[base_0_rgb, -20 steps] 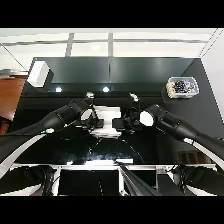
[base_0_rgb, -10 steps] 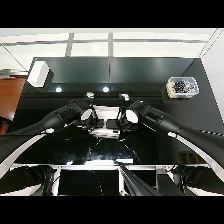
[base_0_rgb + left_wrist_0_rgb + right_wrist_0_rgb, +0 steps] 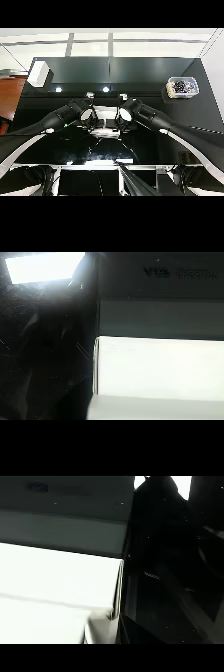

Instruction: Fold the box and place the chain.

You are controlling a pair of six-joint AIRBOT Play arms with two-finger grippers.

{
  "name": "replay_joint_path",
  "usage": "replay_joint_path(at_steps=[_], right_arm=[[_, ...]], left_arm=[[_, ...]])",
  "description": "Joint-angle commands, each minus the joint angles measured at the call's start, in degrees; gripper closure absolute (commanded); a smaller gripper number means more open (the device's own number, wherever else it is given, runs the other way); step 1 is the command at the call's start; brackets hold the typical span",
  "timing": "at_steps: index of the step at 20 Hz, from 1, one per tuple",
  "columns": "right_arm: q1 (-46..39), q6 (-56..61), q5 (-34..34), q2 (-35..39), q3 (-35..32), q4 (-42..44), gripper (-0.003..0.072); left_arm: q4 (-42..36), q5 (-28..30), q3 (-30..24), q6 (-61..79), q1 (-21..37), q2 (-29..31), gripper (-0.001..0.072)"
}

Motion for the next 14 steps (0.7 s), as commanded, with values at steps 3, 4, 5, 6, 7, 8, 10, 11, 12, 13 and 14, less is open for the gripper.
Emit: replay_joint_path(at_steps=[3,4,5,6,7,8,10,11,12,13,14], right_arm=[[0.66,3.48,1.88,-2.03,1.18,-2.05,0.0447],[0.57,4.26,1.86,-2.03,1.20,-2.19,0.0447],[0.59,4.90,1.79,-2.05,1.29,-2.47,0.0447],[0.61,5.42,1.81,-2.08,1.36,-2.78,0.0486],[0.59,5.49,1.81,-2.10,1.40,-2.80,0.0523],[0.59,5.62,1.79,-2.12,1.42,-2.78,0.0523],[0.61,6.27,1.84,-2.43,1.42,-2.73,0.0523],[0.61,6.73,1.84,-2.62,1.42,-2.73,0.0523],[0.61,6.82,1.81,-2.84,1.44,-2.56,0.0523],[0.61,6.86,1.79,-3.04,1.44,-2.51,0.0523],[0.61,6.91,1.79,-3.19,1.44,-2.51,0.0522]], left_arm=[[0.00,0.13,-0.02,0.02,0.00,-0.02,0.0676],[0.00,0.13,-0.02,0.02,0.00,-0.02,0.0676],[0.00,0.13,-0.02,0.02,0.00,-0.02,0.0676],[0.00,0.15,-0.02,0.02,0.00,-0.02,0.0676],[0.00,0.15,-0.02,0.02,0.02,-0.02,0.0676],[0.00,0.15,-0.02,0.02,0.02,-0.02,0.0676],[0.00,0.17,-0.02,0.02,0.00,-0.02,0.0676],[0.00,0.17,-0.02,0.02,0.02,-0.02,0.0676],[0.00,0.20,-0.02,0.02,0.00,-0.02,0.0676],[0.00,0.17,-0.02,0.02,0.02,-0.02,0.0676],[0.00,0.20,-0.02,0.02,0.00,-0.02,0.0676]])
